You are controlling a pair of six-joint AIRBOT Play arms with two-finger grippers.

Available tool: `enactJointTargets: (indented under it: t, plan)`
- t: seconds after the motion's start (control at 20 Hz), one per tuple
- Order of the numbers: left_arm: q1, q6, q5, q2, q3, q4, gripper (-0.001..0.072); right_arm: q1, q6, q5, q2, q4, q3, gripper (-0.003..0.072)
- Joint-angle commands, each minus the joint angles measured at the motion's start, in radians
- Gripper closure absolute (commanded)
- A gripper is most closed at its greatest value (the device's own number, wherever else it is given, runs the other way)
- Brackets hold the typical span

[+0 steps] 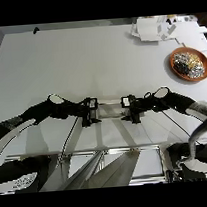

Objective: Fold the box and place the chain.

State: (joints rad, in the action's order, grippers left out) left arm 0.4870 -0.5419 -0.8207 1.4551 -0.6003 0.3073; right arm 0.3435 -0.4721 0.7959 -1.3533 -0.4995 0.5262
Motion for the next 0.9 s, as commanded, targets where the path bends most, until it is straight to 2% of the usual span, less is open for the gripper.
enactJointTargets:
  t: [0.0, 0.3, 0.35, 0.4, 0.45, 0.75, 0.85]
  plan:
    - [0.000, 0.000, 0.001, 0.001, -0.001, 0.000, 0.0560, 0.000, 0.000, 0.000, 0.000, 0.000, 0.000, 0.0417]
    - [0.000, 0.000, 0.001, 0.001, -0.001, 0.000, 0.0560, 0.000, 0.001, 0.008, 0.000, -0.001, 0.000, 0.0402]
    - [0.000, 0.000, 0.000, 0.001, 0.000, 0.000, 0.0560, 0.000, 0.002, 0.026, 0.000, -0.003, 0.000, 0.0281]
    - [0.001, 0.000, 0.000, 0.001, -0.001, 0.000, 0.0560, 0.000, 0.002, 0.032, 0.001, -0.003, 0.000, 0.0033]
    - [0.000, 0.000, 0.000, 0.001, -0.001, 0.000, 0.0560, 0.000, 0.014, 0.032, 0.001, -0.005, 0.000, -0.0013]
    - [0.001, 0.000, -0.002, 0.001, -0.001, 0.000, 0.0560, -0.073, 0.111, 0.089, 0.057, -0.060, 0.000, -0.0013]
    - [0.001, 0.000, -0.002, 0.000, -0.001, 0.000, 0.0560, -0.109, 0.173, 0.121, 0.104, -0.129, 0.000, -0.0013]
